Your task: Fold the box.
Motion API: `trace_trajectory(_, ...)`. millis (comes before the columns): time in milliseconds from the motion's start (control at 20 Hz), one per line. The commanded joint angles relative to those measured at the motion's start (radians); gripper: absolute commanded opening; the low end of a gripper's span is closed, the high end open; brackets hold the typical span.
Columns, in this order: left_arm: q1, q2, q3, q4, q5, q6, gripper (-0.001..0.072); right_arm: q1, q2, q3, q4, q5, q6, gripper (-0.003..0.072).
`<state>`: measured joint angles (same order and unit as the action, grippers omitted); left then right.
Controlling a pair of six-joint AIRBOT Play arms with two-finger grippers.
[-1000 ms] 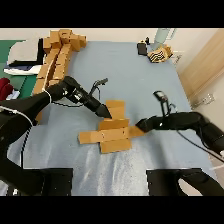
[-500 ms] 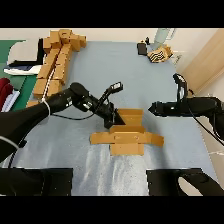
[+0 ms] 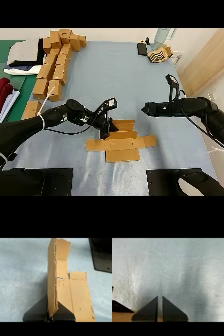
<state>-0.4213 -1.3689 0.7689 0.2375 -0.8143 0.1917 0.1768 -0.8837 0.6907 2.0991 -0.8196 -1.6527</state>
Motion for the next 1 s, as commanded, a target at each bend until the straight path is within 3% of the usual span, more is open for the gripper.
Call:
trace_trajectory(0,-0.002,0.005,-0.017,-0.014,0.022,0.027,0.0010,0.025,-0.038,-0.006,0.003,0.023,0.005,0.0086)
trace_trajectory(650,-0.003,0.005,-0.045,-0.014,-0.060,-0.002,0.0014,0.050,-0.053,-0.006,0.003,0.048,0.004,0.0085)
trace_trajectory(700,-0.003,0.005,-0.045,-0.012,-0.060,-0.002,0.0015,0.050,-0.053,-0.006,0.003,0.047,0.004,0.0076)
trace_trajectory(750,-0.003,0.005,-0.045,-0.012,-0.061,-0.002,0.0015,0.050,-0.053,-0.006,0.000,0.039,0.004,0.0017)
trace_trajectory(950,-0.003,0.005,-0.045,-0.013,-0.060,-0.002,0.0015,0.050,-0.051,-0.006,-0.024,0.003,0.004,0.0002)
